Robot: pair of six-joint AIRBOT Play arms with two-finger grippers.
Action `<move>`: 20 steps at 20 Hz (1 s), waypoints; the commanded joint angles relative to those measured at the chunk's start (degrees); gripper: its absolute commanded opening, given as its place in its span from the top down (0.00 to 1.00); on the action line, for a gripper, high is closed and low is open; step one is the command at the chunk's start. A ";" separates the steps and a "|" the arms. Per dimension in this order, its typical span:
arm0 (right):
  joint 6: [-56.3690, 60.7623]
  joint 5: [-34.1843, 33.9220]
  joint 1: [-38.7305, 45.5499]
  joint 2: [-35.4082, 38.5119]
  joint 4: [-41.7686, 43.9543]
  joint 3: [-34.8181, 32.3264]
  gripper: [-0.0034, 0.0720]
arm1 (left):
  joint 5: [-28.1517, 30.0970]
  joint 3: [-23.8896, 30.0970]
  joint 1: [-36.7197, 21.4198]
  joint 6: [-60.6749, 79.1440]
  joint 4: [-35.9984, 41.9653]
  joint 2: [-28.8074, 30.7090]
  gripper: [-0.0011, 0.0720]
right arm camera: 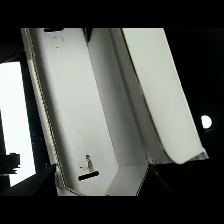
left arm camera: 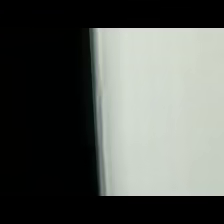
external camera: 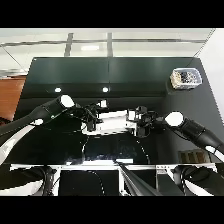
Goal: Fold the box and place the chain.
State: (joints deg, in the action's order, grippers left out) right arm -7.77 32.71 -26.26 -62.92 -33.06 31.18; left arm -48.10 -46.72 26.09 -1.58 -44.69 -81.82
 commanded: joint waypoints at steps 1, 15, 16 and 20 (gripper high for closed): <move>-2.21 -1.38 0.20 -1.18 1.75 0.37 0.02 | -0.07 0.02 0.02 0.13 -0.02 0.00 0.95; -4.94 9.79 3.34 -1.84 3.08 2.01 0.02 | -0.44 -1.27 0.02 4.20 -0.94 0.07 0.95; -4.96 9.44 3.34 -2.16 3.26 2.01 0.02 | -0.46 -1.27 0.02 4.22 -0.94 0.07 0.95; -10.32 9.79 3.34 -5.44 8.85 2.01 0.02 | -0.37 -1.25 0.02 4.17 -0.92 0.07 0.95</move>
State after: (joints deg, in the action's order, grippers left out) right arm -14.26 41.34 -22.94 -66.54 -28.16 33.15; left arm -48.60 -47.88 26.09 2.39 -45.60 -81.80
